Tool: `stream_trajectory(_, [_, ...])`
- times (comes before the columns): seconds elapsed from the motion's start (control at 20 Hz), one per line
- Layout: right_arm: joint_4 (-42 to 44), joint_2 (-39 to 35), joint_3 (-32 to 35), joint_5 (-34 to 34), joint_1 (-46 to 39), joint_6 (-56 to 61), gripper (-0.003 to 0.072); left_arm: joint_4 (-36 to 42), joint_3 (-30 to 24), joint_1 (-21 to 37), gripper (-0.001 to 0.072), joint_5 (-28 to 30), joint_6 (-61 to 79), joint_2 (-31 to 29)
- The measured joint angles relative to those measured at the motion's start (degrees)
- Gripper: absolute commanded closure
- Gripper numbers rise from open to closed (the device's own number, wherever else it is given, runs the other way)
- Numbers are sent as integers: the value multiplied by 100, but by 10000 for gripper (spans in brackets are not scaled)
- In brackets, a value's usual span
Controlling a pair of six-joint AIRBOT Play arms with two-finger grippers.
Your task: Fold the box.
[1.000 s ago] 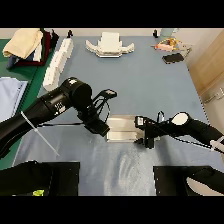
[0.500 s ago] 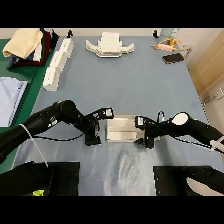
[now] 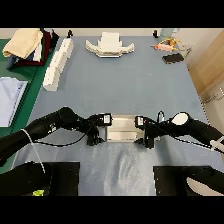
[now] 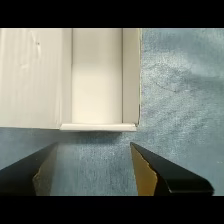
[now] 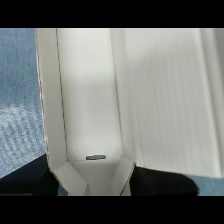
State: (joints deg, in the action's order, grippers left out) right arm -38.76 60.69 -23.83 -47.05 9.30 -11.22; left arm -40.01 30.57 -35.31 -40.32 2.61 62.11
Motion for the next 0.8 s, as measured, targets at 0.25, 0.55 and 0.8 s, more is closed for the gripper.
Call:
stream_trajectory(0.25, [-2, 0, 0, -2, 0, 0, 166, 179, -181, 0, 11, 142, 417, 0])
stream_trajectory(0.55, [-2, 0, 0, -2, 0, 2, 166, 675, -367, 0, 12, 219, 979, 0])
stream_trajectory(0.8, [-2, 0, 0, -2, 0, 0, 166, 1023, -393, 0, 11, 448, 1093, 0])
